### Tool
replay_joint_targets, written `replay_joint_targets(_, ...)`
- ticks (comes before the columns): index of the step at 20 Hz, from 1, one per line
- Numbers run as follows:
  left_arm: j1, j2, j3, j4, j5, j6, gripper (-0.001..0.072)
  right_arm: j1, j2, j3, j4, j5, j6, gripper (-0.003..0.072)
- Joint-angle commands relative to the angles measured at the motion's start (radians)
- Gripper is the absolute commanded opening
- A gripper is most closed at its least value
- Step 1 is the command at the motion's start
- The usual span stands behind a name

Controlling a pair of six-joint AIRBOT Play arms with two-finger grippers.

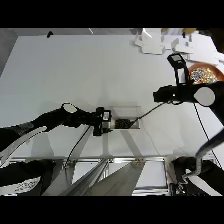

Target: Fold the box and place the chain.

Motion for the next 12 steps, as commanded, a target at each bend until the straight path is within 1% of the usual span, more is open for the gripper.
replay_joint_targets(1, -0.001, 0.001, 0.000, 0.000, 0.000, 0.000, 0.0210, -0.101, -0.093, 0.001, -0.032, 0.008, -0.006, 0.0030)
replay_joint_targets(2, -0.001, 0.001, 0.000, 0.000, 0.000, 0.000, 0.0210, -0.103, -0.124, 0.001, -0.034, 0.008, -0.006, 0.0130)
replay_joint_targets(3, -0.001, 0.001, 0.000, 0.000, 0.000, 0.000, 0.0210, -0.103, -0.154, 0.000, -0.037, 0.011, -0.006, 0.0248)
replay_joint_targets(4, -0.001, 0.001, 0.000, 0.000, 0.000, 0.000, 0.0210, -0.103, -0.179, 0.000, -0.038, 0.012, -0.006, 0.0281)
replay_joint_targets(7, -0.001, 0.001, 0.000, 0.000, 0.000, 0.000, 0.0210, -0.103, -0.243, 0.000, -0.039, 0.011, -0.006, 0.0281)
replay_joint_targets(12, -0.001, 0.001, 0.000, 0.000, 0.000, 0.000, 0.0210, -0.103, -0.311, 0.000, -0.039, 0.028, -0.006, 0.0282)
